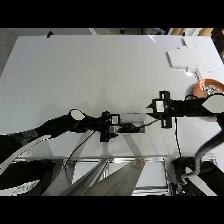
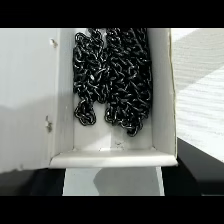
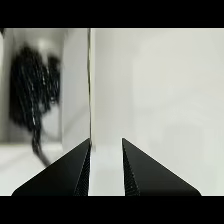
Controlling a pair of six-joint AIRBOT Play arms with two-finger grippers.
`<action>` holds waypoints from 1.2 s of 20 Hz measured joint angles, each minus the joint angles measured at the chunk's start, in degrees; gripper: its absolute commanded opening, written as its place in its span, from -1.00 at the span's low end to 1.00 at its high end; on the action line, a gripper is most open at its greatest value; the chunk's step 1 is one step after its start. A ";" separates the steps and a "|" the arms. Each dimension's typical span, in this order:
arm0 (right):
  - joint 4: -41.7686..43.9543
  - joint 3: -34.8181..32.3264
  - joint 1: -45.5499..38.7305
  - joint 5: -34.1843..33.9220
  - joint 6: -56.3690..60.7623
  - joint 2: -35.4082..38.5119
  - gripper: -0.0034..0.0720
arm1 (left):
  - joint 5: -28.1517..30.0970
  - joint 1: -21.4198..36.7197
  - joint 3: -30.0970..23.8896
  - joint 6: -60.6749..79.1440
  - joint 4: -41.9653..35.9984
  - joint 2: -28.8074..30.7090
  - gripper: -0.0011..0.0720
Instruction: Fold the box and place the chain.
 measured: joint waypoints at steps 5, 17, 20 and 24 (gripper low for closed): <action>-12.31 0.28 -3.96 -0.24 -0.17 -7.56 -0.32 | 0.00 0.00 0.00 0.00 0.00 0.00 -0.03; -18.23 0.28 -4.94 -3.32 -0.22 -20.59 -0.48 | -0.02 0.00 0.00 0.00 0.00 0.00 -0.03; -18.95 0.15 -4.94 -3.56 -0.22 -21.68 -0.48 | 0.00 0.00 0.00 0.00 0.00 0.00 -0.03; -19.15 -0.46 -4.96 -3.10 -0.22 -22.16 -0.49 | 0.00 0.00 0.00 0.00 0.00 0.00 -0.03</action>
